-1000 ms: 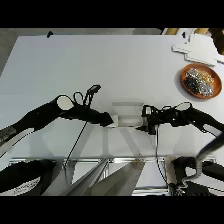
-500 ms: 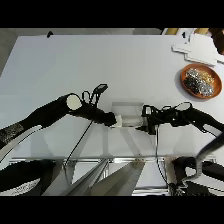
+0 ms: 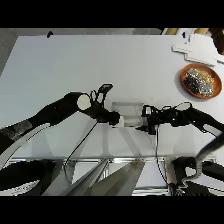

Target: Fold the box and place the chain.

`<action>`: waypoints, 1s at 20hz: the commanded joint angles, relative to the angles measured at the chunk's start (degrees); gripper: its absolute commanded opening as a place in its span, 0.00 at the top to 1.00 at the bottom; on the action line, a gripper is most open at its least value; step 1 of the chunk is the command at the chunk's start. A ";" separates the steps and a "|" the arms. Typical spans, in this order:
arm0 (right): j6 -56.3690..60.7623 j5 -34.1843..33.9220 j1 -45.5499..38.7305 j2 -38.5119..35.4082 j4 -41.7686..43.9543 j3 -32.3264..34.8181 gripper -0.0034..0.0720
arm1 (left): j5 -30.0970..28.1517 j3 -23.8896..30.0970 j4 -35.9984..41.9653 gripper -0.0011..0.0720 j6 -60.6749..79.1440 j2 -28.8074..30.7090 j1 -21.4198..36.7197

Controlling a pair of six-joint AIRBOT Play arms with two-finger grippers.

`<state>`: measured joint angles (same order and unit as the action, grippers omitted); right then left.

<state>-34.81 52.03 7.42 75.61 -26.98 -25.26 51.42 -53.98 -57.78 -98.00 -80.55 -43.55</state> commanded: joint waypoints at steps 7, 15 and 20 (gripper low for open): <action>0.02 0.02 0.02 -0.02 0.02 -0.02 0.50 | 12.76 -12.39 -15.63 0.41 -20.65 -8.35 -5.18; 0.02 0.00 0.02 -0.02 0.02 -0.02 0.50 | 18.78 -19.93 -24.72 0.42 -35.82 -15.78 -9.05; 0.02 0.02 0.02 -0.02 0.02 -0.02 0.50 | 17.97 -19.96 -24.83 0.59 -37.44 -16.98 -9.05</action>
